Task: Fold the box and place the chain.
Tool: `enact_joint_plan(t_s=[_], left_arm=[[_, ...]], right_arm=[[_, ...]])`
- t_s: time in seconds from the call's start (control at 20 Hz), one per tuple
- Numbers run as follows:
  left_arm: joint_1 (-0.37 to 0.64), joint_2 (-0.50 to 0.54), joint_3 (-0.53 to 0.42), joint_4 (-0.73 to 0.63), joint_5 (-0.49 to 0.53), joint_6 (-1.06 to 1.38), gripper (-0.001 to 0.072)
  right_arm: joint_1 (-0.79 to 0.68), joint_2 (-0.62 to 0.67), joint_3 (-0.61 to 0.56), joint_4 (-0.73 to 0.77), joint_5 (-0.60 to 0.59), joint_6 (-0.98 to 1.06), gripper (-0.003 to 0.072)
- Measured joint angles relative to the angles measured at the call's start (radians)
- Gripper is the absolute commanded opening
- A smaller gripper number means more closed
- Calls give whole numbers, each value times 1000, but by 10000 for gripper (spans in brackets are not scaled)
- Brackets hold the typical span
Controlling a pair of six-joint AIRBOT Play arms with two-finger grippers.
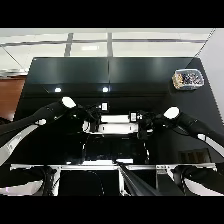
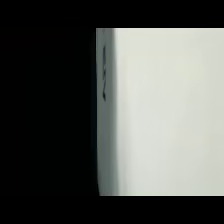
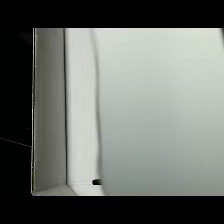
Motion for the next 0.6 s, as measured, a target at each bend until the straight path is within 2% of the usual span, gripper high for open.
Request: enact_joint_plan(t_s=[0.6], left_arm=[[0,0,0,-1,2,-3,26]], right_arm=[[14,-24,5,-13,-39,40,704]])
